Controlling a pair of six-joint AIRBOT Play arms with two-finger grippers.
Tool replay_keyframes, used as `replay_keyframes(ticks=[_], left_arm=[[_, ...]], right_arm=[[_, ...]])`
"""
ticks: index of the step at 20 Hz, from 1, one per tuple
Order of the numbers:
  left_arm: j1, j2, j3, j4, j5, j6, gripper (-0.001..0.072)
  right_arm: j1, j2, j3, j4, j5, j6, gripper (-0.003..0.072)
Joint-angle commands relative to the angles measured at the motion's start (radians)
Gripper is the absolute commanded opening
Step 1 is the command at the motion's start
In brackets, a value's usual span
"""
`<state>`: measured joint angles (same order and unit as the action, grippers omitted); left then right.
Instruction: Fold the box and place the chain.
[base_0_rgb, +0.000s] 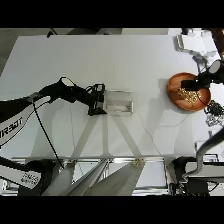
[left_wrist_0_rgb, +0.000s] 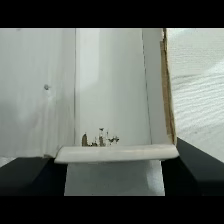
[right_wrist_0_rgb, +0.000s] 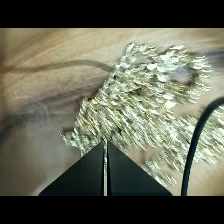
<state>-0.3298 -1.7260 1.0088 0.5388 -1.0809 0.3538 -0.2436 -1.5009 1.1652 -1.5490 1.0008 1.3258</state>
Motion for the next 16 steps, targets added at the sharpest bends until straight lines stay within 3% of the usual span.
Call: replay_keyframes(ticks=[1,5,6,7,8,10,12,16], left_arm=[[0.000,0.000,0.000,0.000,0.000,0.000,0.0214],[0.000,0.000,0.000,0.000,0.000,0.000,0.0214],[0.000,0.000,0.000,0.000,0.000,0.000,0.0214],[0.000,0.000,0.000,0.000,0.000,0.000,0.0214],[0.000,0.000,0.000,0.000,0.000,0.000,0.0214],[0.000,0.000,0.000,0.000,0.000,0.000,0.0214],[0.000,0.000,0.000,0.000,0.000,0.000,0.0214],[0.000,0.000,0.000,0.000,0.000,0.000,0.0214]], right_arm=[[0.031,0.126,0.001,-0.008,-0.005,0.000,0.0009],[0.070,0.255,0.001,-0.011,0.040,0.001,0.0021],[0.066,0.260,0.001,-0.011,0.041,0.002,0.0181],[0.057,0.255,0.000,-0.011,0.041,0.015,0.0459],[0.047,0.241,0.000,-0.011,0.043,0.036,0.0533],[0.025,0.188,0.000,-0.011,0.065,0.039,0.0551],[0.017,0.113,0.000,-0.011,0.063,0.039,0.0615],[0.018,-0.024,0.000,-0.011,-0.047,0.121,0.0615]])
